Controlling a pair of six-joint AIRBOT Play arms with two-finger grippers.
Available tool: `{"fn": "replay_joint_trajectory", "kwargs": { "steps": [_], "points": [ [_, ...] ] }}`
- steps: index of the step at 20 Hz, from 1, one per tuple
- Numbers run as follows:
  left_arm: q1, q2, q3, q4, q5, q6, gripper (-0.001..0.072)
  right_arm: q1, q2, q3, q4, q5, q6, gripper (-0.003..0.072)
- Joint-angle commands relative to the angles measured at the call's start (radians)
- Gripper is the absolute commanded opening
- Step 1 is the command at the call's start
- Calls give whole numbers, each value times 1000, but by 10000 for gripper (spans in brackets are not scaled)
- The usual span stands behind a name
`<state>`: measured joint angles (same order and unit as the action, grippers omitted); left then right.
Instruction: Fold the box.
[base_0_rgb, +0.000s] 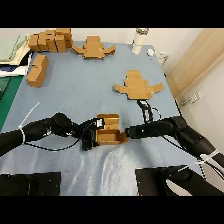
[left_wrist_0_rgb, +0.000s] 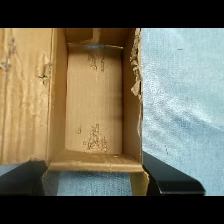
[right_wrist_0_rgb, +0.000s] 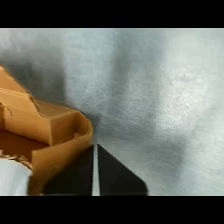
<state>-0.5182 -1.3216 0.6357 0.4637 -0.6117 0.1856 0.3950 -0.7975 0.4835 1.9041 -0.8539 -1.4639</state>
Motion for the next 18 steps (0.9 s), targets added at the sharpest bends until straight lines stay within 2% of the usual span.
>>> {"fn": "replay_joint_trajectory", "kwargs": {
  "steps": [1,3,6,12,18],
  "points": [
    [0,0,1,0,0,0,372,0,26,22,58,-5,-5,237],
    [0,0,1,0,0,0,372,0,13,22,95,-16,-5,250],
    [0,0,1,0,0,0,372,11,-17,22,132,-15,-5,375],
    [0,0,1,0,0,0,372,99,-60,45,133,6,-3,375],
    [0,0,1,0,0,0,372,159,-191,125,58,-26,121,374]
  ]
}}
